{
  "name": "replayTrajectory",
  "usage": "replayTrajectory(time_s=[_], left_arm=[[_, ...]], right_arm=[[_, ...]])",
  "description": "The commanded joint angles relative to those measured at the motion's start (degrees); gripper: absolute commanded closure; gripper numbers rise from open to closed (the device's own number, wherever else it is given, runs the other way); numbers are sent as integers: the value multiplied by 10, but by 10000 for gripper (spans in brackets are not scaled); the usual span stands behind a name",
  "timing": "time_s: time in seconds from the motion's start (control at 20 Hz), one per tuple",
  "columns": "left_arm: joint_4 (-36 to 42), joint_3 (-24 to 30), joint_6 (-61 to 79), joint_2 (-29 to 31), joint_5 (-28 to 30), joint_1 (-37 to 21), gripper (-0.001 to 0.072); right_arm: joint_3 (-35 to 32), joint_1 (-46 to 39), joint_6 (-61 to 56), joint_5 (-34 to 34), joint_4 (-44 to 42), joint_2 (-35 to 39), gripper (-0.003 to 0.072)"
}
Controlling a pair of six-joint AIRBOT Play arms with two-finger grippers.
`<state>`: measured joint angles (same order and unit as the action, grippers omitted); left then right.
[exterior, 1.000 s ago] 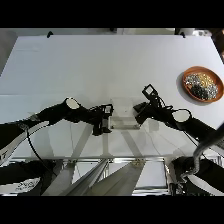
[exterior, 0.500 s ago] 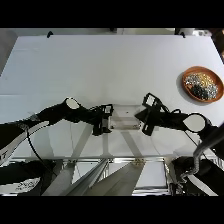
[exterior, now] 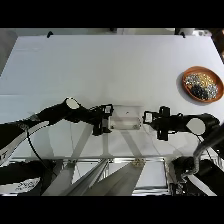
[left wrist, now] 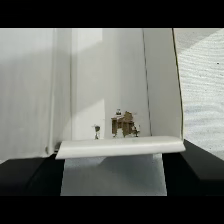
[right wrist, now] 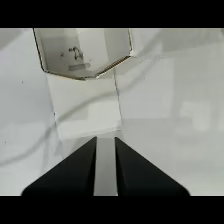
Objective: Fold the box and place the chain.
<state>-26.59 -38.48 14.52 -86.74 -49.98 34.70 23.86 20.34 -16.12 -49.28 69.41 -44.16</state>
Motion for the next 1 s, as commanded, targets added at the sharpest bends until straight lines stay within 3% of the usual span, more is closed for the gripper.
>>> replayTrajectory(time_s=[0.0, 0.15, 0.95], left_arm=[[0, 0, 0, 0, 0, 0, 319], [0, 0, 0, 0, 0, 0, 319], [0, 0, 0, 0, 0, 0, 319]], right_arm=[[-1, 0, 138, 9, -67, -32, 487], [-1, 0, 215, 18, -127, -77, 488], [0, 0, 237, 54, -199, -132, 496]])
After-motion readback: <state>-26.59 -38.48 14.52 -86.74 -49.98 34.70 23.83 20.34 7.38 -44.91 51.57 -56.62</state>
